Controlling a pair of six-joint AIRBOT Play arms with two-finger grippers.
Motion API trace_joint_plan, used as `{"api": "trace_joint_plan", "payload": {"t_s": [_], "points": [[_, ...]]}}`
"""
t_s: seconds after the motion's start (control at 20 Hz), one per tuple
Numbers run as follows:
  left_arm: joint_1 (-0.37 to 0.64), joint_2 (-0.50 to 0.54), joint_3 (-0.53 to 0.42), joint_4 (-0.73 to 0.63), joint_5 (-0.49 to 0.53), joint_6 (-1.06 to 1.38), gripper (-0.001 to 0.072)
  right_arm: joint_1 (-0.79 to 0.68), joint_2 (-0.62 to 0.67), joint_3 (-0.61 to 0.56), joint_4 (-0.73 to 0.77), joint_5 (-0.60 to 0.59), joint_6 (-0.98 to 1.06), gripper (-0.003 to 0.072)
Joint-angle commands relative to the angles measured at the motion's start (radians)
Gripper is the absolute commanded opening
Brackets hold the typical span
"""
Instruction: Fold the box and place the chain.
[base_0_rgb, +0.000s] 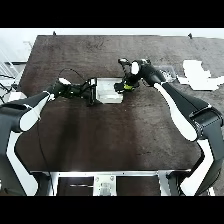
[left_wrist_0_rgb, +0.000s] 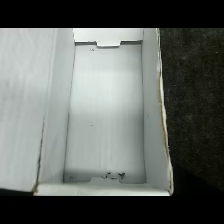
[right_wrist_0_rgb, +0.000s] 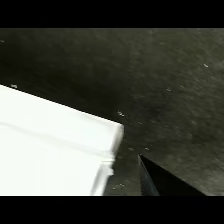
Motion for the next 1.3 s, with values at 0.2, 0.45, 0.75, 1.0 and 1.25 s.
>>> {"api": "trace_joint_plan", "payload": {"t_s": [0.2,0.45,0.75,1.0,1.25], "points": [[0.000,0.000,0.000,0.000,0.000,0.000,0.0419,0.024,-0.067,0.076,-0.068,0.078,0.040,0.0368],[0.000,0.000,0.000,0.000,0.001,0.000,0.0419,0.078,-0.121,0.150,-0.121,0.171,0.061,0.0305],[0.000,0.000,0.000,0.000,0.001,0.000,0.0419,0.085,-0.126,0.159,-0.120,0.172,0.086,0.0097],[0.000,0.000,0.000,0.000,0.001,0.000,0.0419,0.084,-0.124,0.208,-0.120,0.188,0.085,0.0290],[0.000,0.000,0.000,0.000,0.001,0.000,0.0419,0.080,-0.080,0.222,-0.120,0.268,0.081,0.0404]]}}
